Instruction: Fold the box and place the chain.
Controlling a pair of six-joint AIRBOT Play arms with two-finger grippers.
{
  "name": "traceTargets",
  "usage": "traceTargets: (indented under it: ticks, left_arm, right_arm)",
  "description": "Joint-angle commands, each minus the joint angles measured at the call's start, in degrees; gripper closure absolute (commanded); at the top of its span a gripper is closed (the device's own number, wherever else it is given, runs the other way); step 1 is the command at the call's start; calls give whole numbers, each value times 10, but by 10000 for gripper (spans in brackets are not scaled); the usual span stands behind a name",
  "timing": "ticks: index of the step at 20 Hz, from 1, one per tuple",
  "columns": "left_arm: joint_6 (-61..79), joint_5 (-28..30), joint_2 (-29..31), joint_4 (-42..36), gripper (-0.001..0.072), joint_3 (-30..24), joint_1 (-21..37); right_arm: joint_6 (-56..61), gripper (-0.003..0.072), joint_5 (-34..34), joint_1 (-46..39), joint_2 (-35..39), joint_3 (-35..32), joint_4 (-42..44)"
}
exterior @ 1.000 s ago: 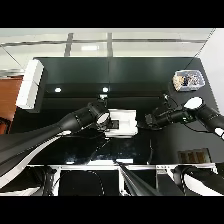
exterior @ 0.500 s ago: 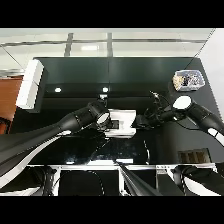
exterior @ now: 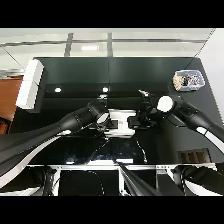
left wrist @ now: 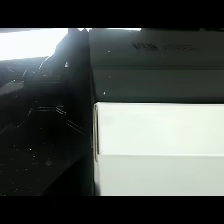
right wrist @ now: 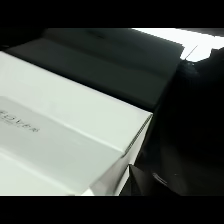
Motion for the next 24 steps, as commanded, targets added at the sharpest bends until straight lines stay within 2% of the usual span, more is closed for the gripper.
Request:
traceTargets:
  ticks: [1,9,18,19,20,21,23,24]
  left_arm:
    - [-1,0,0,0,684,0,1]
    - [-1,-2,0,0,684,0,1]
    - [-1,-7,0,0,684,0,1]
    - [-1,-7,0,0,684,0,1]
    - [-1,-7,0,0,684,0,1]
    - [-1,-5,0,0,684,0,1]
    - [-1,-4,0,0,684,0,1]
    - [-1,-4,0,0,684,0,1]
  right_arm:
    - [83,330,3,38,-23,23,-92]
    - [226,330,32,76,-48,62,-210]
    - [309,341,45,116,-86,83,-211]
    - [309,481,51,116,-88,83,-211]
    - [309,492,53,116,-89,83,-211]
    - [309,586,53,116,-88,83,-211]
    - [309,674,53,116,-89,83,-210]
    - [309,674,53,116,-89,83,-210]
